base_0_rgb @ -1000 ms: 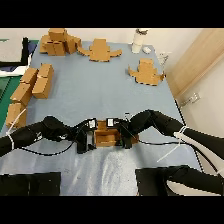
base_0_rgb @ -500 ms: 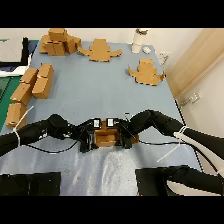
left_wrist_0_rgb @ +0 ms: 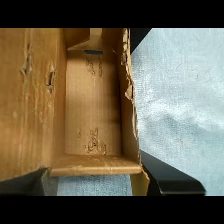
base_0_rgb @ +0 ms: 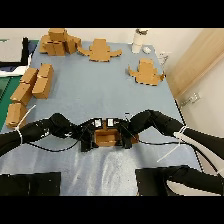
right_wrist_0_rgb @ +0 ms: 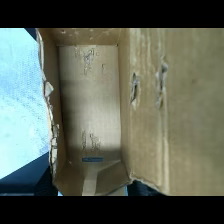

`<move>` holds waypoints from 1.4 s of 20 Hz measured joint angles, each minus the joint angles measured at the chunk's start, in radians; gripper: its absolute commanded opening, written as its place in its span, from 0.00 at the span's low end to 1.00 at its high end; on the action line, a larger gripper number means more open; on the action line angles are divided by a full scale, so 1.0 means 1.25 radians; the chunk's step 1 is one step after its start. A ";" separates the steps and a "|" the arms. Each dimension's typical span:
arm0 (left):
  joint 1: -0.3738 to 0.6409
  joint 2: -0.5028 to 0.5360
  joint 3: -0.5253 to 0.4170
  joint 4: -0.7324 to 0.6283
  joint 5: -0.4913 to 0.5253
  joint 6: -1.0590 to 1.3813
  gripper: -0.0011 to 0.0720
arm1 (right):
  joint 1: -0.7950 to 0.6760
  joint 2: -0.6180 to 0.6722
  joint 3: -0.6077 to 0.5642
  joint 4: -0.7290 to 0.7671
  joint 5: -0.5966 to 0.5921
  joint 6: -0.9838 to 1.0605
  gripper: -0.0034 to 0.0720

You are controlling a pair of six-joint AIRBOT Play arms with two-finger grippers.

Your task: Fold the box.

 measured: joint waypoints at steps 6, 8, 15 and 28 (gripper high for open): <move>0.000 0.000 0.000 0.003 -0.004 -0.003 0.73 | 0.000 0.000 0.000 0.000 0.000 0.000 0.67; 0.000 0.000 0.000 0.004 -0.004 -0.003 0.73 | 0.000 0.000 0.000 0.000 0.000 0.000 0.67; 0.000 0.000 0.001 0.005 -0.007 -0.003 0.73 | 0.000 0.000 0.000 0.000 0.000 0.000 0.67; 0.000 0.000 0.001 0.005 -0.009 -0.002 0.73 | 0.000 0.000 0.001 0.006 -0.001 -0.001 0.77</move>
